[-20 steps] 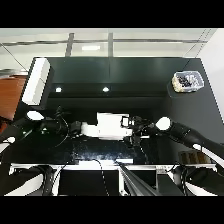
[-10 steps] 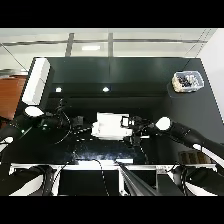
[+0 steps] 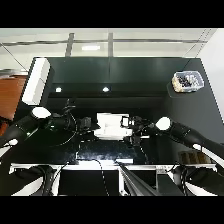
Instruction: Fold the box and place the chain.
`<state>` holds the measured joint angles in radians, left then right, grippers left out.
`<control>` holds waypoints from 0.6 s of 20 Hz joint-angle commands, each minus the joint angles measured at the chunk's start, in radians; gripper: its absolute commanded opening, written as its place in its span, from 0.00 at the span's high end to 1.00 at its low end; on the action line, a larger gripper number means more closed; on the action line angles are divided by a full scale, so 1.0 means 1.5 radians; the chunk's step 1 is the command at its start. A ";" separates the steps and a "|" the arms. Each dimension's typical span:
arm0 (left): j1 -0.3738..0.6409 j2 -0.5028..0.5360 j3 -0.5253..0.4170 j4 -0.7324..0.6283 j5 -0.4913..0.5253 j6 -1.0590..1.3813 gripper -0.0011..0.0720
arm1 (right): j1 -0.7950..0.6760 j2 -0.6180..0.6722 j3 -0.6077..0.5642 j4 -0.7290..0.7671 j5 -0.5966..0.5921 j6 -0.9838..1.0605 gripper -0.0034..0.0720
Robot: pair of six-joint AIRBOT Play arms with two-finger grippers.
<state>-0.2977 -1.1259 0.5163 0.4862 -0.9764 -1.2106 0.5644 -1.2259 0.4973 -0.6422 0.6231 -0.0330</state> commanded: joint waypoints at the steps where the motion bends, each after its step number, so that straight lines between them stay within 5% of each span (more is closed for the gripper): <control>1: -0.036 0.001 0.017 0.008 0.023 -0.027 0.31 | 0.000 -0.001 0.000 0.000 0.000 0.000 0.40; 12: -0.081 0.001 0.045 0.127 0.029 -0.130 0.32 | 0.000 -0.001 0.000 0.000 0.000 0.000 0.40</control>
<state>-0.4065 -1.1255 0.5793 0.6483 -0.9432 -1.3792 0.5644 -1.2259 0.4973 -0.6422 0.6231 -0.0330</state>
